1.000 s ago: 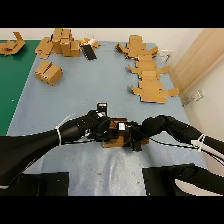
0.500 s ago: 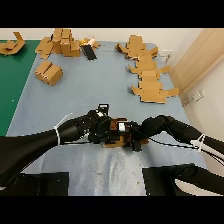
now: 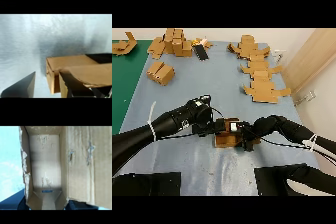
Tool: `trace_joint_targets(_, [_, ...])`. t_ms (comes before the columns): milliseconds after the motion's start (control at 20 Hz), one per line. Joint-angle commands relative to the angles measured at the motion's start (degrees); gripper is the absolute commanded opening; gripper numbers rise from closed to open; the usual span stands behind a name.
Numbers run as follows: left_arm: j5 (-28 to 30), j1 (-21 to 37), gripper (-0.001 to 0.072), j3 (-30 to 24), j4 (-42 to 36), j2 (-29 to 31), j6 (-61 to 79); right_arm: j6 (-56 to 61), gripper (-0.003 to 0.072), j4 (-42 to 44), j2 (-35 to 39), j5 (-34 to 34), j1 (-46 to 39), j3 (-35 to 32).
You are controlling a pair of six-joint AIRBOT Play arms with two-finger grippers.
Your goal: Fold the box.
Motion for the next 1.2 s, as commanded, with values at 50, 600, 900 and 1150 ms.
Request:
trace_joint_targets(50, [0.17, 2.23, 0.0175, 0.52, 0.11, 0.61, 0.46, 0.02, 0.0501, 0.02, -0.02, -0.02, 0.04, -0.02])
trace_joint_targets(600, [-9.33, 12.33, 0.001, -1.14, 0.52, 8.7, 15.91, 0.0, 0.0501, 0.0, -0.02, 0.0, 0.04, -0.02])
trace_joint_targets(900, [-5.31, 32.52, 0.001, -15.34, -19.76, 10.08, 65.02, 0.0, 0.0501, -0.02, -0.02, -0.02, 0.04, -0.02])
trace_joint_targets(1150, [3.87, 38.18, 0.0011, -16.41, -36.17, 3.74, 106.47, 0.0, 0.0501, -0.02, -0.02, 0.0, 0.04, -0.02])
